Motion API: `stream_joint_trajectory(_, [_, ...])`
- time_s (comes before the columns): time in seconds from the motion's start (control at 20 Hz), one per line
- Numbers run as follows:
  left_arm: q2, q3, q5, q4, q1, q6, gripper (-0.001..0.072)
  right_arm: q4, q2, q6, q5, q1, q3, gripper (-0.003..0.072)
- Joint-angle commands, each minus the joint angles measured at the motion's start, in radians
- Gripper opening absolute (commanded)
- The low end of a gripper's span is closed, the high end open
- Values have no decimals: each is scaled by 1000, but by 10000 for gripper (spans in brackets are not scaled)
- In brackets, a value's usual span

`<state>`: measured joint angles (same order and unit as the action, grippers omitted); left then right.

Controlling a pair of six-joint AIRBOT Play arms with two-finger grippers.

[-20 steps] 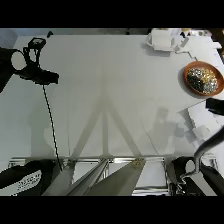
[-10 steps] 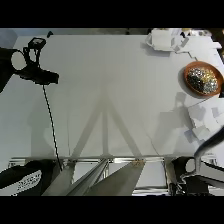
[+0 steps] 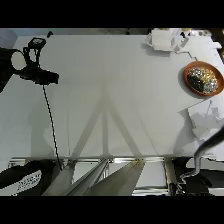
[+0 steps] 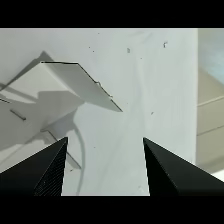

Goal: Fold the box and place the chain.

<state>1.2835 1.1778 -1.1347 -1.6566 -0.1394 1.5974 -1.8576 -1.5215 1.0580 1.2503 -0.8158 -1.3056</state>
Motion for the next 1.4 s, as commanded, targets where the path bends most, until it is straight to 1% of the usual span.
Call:
stream_joint_trajectory(0.0, [-1,0,0,0,1,0,4,6,-61,-150,-48,-27,-1,524])
stream_joint_trajectory(0.2, [-1,0,0,0,1,0,4,24,-107,-182,-147,-6,-1,523])
stream_joint_trajectory(0.25, [-1,0,0,0,1,0,4,50,-113,-215,-149,-2,-1,512])
stream_joint_trajectory(0.3, [-1,0,0,0,1,0,4,74,-121,-240,-142,1,-1,476])
stream_joint_trajectory(0.35, [-1,0,0,0,1,0,4,87,-129,-259,-119,2,-1,396])
stream_joint_trajectory(0.4, [-1,0,0,0,1,0,4,88,-136,-266,-87,2,-1,361])
stream_joint_trajectory(0.45, [-1,0,0,0,1,0,4,85,-141,-288,-46,2,-1,283])
stream_joint_trajectory(0.55, [-1,0,0,0,1,0,4,88,-139,-332,31,2,-1,77])
stream_joint_trajectory(0.6, [-1,0,0,0,1,0,4,104,-136,-347,59,5,-1,19])
stream_joint_trajectory(0.75, [-1,0,0,0,1,0,4,218,-97,-383,104,30,-1,19])
stream_joint_trajectory(0.9, [-1,0,0,0,1,0,4,335,-23,-394,129,106,-1,18])
stream_joint_trajectory(1.05, [-1,0,0,0,1,0,4,566,57,-379,196,207,1,18])
stream_joint_trajectory(1.15, [-1,0,0,0,1,0,4,652,100,-301,262,294,2,17])
stream_joint_trajectory(1.25, [-1,0,0,0,1,0,4,684,145,-229,299,388,30,17])
stream_joint_trajectory(1.35, [-1,0,0,0,1,0,4,731,219,-192,271,484,113,17])
